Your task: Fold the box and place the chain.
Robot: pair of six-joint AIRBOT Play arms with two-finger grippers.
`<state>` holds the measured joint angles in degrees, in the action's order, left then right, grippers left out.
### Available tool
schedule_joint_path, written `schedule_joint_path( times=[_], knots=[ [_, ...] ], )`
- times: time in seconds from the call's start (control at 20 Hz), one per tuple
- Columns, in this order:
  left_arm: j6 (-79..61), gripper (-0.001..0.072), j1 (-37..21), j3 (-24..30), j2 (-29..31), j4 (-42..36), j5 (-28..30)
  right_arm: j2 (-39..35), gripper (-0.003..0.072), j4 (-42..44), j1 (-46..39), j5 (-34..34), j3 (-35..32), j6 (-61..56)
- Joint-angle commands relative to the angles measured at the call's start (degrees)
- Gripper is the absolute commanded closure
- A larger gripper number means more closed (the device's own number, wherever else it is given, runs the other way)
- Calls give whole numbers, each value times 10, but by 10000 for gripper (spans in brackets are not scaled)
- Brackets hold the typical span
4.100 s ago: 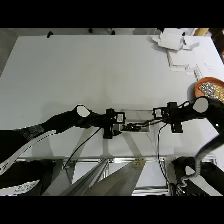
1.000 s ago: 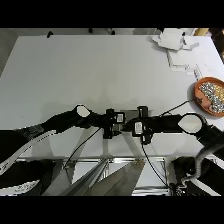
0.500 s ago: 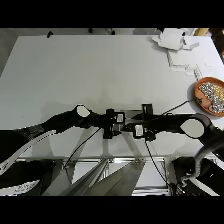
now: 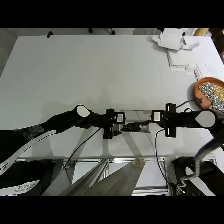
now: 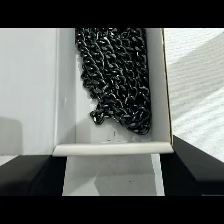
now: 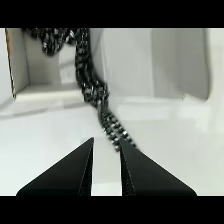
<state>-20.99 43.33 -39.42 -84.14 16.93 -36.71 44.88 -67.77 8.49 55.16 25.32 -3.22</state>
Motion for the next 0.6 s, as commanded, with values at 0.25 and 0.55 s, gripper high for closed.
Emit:
schedule_joint_path(
  times=[0.25,0.55],
  knots=[
    [0,435,0,0,0,0,0,114,500,89,-33,-63,-18,111],
    [0,435,0,0,0,0,0,142,540,95,-33,-93,-18,111]
  ],
)
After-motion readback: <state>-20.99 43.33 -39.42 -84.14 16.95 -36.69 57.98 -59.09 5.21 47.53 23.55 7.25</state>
